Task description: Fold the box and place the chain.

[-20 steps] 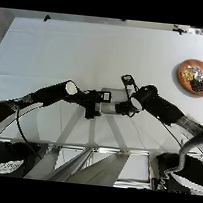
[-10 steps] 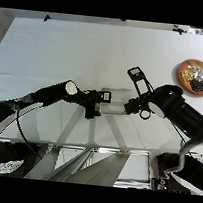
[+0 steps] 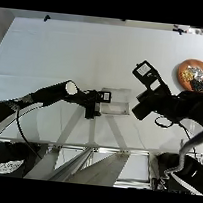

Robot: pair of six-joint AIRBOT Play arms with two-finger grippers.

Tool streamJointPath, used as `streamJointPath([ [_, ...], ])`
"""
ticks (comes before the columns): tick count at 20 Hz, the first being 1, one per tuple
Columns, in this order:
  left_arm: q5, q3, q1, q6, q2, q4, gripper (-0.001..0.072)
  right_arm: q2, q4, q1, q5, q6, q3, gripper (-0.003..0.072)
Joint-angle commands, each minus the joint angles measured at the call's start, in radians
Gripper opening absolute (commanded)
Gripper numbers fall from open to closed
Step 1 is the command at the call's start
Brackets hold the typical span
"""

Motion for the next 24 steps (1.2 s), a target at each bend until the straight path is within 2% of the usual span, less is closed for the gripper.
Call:
streamJointPath([
  [1,0.000,0.000,0.000,0.000,0.001,0.000,0.0435,0.055,-0.079,-0.005,-0.102,-0.107,-0.014,0.0014],
  [4,0.000,0.000,0.000,0.000,0.001,0.000,0.0436,0.059,-0.205,-0.135,-0.215,0.019,-0.014,0.0014],
  [6,0.000,0.000,0.000,0.000,0.001,0.000,0.0435,0.057,-0.231,-0.307,-0.285,0.019,-0.014,0.0014],
  [9,0.000,0.000,0.000,0.000,0.001,0.000,0.0435,0.037,-0.219,-0.644,-0.460,0.085,-0.014,0.0014],
  [11,0.000,0.000,0.000,0.000,0.001,0.000,0.0435,-0.021,-0.198,-0.844,-0.543,0.101,-0.014,0.0015],
  [14,0.000,0.000,0.000,0.000,0.001,0.000,0.0436,-0.179,-0.131,-1.061,-0.601,0.101,-0.013,0.0021],
  [15,0.000,0.000,0.000,0.000,0.001,0.000,0.0435,-0.247,-0.090,-1.110,-0.620,0.101,-0.011,0.0063],
  [17,0.000,0.000,0.000,0.000,0.001,0.000,0.0435,-0.398,-0.019,-1.159,-0.616,0.100,0.029,0.0073],
  [19,0.000,0.000,0.000,0.000,0.001,0.000,0.0435,-0.557,0.044,-1.157,-0.562,0.098,0.123,0.0271],
  [20,0.000,0.000,0.000,0.000,0.001,0.000,0.0435,-0.638,0.085,-1.151,-0.524,0.092,0.185,0.0333],
  [24,0.000,0.000,0.000,0.000,0.001,0.000,0.0435,-0.890,0.217,-1.139,-0.342,0.091,0.443,0.0345],
])
